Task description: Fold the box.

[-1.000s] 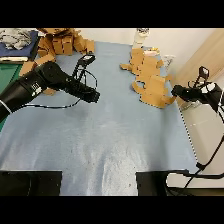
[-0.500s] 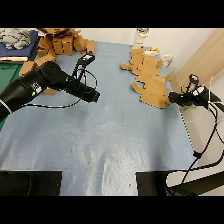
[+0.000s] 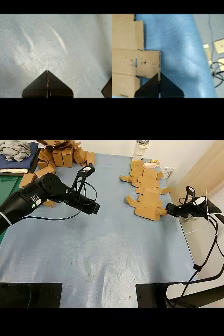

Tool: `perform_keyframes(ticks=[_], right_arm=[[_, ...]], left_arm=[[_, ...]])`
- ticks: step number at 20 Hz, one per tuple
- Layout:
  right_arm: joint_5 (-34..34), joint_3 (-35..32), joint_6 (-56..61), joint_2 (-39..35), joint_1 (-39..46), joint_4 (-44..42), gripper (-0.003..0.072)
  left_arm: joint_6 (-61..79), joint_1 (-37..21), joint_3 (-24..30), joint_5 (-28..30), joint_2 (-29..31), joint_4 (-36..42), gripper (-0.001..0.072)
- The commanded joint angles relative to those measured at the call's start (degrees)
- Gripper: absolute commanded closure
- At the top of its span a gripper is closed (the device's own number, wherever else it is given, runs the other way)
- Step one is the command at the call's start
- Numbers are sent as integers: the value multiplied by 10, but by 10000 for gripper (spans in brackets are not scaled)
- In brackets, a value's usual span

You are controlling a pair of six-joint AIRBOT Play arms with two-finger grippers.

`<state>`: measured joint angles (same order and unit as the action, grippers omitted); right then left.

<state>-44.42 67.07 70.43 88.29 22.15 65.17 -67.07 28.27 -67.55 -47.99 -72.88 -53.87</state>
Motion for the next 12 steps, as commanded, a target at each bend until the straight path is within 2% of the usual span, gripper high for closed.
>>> perform_keyframes(ticks=[1,6,10,12], right_arm=[[-88,-13,1,-38,-32,-61,686],[-54,-161,58,-130,-153,-93,687],[21,-306,134,-248,-262,-95,687],[18,-350,151,-292,-287,-95,662]], left_arm=[[0,-2,0,0,0,-2,697],[2,-2,3,-7,0,-6,697],[3,-6,19,-40,1,-6,698],[6,-10,33,-56,2,-6,698]])
